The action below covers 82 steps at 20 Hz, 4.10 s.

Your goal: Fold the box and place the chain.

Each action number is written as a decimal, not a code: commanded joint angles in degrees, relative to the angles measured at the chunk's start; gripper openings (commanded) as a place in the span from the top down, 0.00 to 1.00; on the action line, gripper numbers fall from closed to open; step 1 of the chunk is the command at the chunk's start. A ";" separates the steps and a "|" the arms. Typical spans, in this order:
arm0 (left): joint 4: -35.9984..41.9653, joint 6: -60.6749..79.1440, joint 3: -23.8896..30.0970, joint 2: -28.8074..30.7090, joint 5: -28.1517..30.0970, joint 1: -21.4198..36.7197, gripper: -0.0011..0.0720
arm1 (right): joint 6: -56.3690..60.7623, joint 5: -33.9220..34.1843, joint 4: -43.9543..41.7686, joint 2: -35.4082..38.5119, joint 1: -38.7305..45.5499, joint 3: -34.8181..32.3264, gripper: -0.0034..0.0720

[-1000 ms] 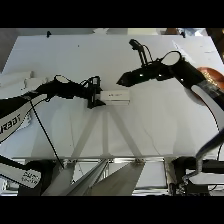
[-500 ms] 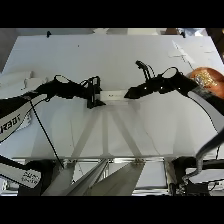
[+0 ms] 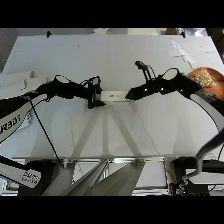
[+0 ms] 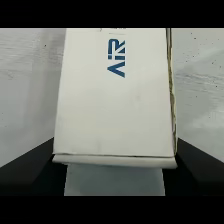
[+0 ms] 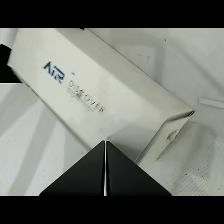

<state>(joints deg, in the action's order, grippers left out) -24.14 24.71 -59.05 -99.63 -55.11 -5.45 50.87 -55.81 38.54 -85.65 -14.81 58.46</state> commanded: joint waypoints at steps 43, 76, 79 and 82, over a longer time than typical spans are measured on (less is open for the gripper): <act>1.90 -22.16 -0.13 17.97 19.17 1.22 0.98 | 16.61 2.78 36.48 27.89 19.58 0.11 0.94; 15.93 -34.71 14.78 12.92 56.63 10.45 0.99 | 16.61 2.78 36.46 27.89 19.56 0.11 0.94; 15.98 -31.45 17.11 12.92 57.46 10.47 0.99 | 16.61 2.78 36.46 27.89 19.58 0.11 0.94; 15.98 -31.32 19.85 12.85 58.53 10.47 0.99 | 16.61 2.78 36.46 27.89 19.58 0.11 0.94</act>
<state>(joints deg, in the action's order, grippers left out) -8.01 -7.81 -41.43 -86.67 2.44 5.02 67.46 -53.04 75.02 -57.80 4.75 58.50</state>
